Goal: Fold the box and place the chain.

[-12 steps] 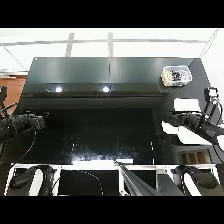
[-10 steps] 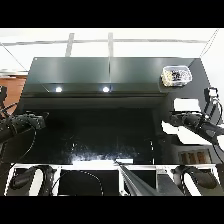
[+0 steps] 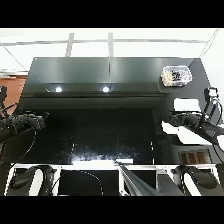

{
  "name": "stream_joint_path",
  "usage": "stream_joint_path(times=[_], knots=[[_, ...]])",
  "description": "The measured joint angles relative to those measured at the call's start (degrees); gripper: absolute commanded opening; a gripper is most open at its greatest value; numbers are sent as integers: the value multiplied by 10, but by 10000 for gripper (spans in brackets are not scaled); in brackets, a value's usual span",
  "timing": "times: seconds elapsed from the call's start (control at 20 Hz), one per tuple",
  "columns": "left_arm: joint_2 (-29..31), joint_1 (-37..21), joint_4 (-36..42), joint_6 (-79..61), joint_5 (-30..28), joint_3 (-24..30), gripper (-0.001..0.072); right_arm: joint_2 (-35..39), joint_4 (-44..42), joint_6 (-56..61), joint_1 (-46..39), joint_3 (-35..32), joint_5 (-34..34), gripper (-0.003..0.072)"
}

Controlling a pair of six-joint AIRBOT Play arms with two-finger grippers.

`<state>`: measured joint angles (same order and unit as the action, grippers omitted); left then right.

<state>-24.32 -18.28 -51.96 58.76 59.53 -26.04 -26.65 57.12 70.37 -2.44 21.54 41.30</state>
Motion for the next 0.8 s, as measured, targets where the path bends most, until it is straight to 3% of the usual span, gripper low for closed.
stream_joint_path(times=[0.3,0.35,0.4,0.45,0.5,0.65,0.8], knots=[[0,0,45,0,-68,0,31,0,-16,1,0,0,-5,22],[0,0,63,0,-80,1,40,0,-28,2,0,0,-14,225],[0,1,85,0,-92,2,229,0,-42,2,0,0,-24,569],[-3,4,111,-1,-104,3,626,-1,-58,2,0,0,-37,594],[-9,10,133,-7,-115,4,704,-2,-69,1,0,0,-52,595],[-40,61,193,-56,-125,5,704,-20,-92,-1,0,8,-86,594],[-87,141,211,-90,-147,4,702,-76,-72,18,-3,62,-90,594]])
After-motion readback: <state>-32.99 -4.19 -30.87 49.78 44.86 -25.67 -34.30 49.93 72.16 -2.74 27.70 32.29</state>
